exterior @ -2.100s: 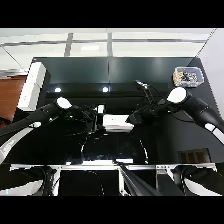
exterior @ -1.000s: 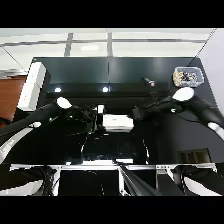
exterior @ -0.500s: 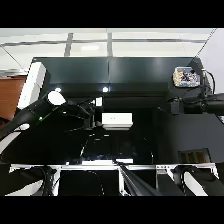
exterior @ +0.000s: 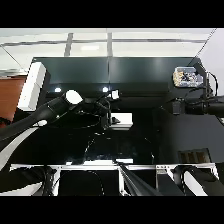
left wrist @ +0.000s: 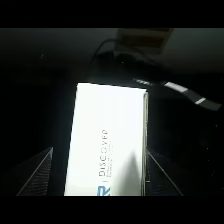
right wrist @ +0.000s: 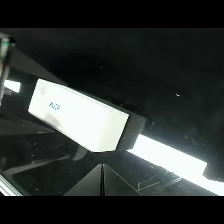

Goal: Fold the box and place the chain.

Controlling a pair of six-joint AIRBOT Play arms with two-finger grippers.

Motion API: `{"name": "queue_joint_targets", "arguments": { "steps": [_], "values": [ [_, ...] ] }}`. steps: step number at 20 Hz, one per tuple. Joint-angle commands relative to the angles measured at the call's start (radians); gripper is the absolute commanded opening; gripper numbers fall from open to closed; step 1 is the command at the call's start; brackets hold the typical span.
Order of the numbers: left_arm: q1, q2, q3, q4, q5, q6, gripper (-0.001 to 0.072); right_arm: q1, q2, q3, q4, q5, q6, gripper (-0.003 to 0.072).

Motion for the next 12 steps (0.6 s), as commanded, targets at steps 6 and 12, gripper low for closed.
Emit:
{"name": "queue_joint_targets", "arguments": {
  "steps": [6, 12],
  "values": [
    [0.003, -0.045, 0.01, 0.037, 0.011, -0.082, 0.0704, -0.001, 0.001, -0.001, 0.0, -0.018, 0.001, 0.0011],
    [0.003, -0.069, 0.01, 0.036, -0.066, -0.093, 0.0702, -0.001, 0.001, -0.001, 0.0, -0.022, 0.001, 0.0011]
  ]
}}
